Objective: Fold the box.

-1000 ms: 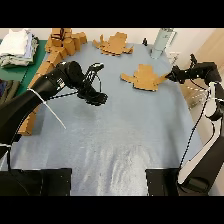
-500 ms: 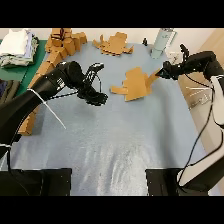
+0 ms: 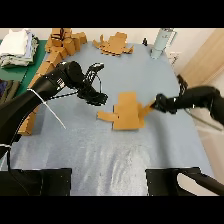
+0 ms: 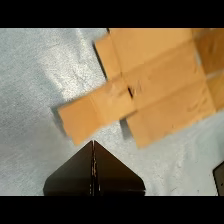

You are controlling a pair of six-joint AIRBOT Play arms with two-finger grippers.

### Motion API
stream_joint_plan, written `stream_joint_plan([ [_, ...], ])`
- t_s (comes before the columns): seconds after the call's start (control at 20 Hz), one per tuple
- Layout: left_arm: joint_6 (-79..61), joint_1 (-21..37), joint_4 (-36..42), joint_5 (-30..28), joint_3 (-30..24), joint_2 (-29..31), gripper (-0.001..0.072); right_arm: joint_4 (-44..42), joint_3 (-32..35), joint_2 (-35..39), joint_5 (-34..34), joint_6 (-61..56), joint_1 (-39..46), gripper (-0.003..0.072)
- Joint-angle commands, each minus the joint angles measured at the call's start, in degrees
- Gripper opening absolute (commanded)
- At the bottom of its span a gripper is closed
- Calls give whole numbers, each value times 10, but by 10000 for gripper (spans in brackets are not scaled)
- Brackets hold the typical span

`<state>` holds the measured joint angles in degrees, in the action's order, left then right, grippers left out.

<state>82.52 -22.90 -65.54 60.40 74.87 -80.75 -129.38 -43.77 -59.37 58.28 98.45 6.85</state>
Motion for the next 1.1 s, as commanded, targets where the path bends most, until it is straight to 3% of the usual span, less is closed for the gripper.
stream_joint_plan([
  [0.0, 0, 0, 0, 0, 1, 0, 13, 35, 121, 102, -18, -45, -20, 3],
  [0.1, 0, 0, 0, 0, 1, 0, 13, 41, 142, 122, -7, -45, -26, 8],
  [0.15, 0, 0, 0, 0, 1, 0, 13, 42, 143, 123, 4, -45, -26, 59],
  [0.2, 0, 0, 0, 0, 1, 0, 12, 47, 143, 122, 8, -45, -26, 235],
  [0.25, 0, 0, 0, 0, 1, 0, 12, 54, 142, 118, 8, -45, -26, 312],
  [0.8, 0, 0, 0, -16, 1, 0, 12, 74, 0, -131, 110, 66, -21, 297],
  [1.05, 0, 0, 8, -14, 1, 0, 16, -21, -50, -203, 171, 127, -23, 228],
])
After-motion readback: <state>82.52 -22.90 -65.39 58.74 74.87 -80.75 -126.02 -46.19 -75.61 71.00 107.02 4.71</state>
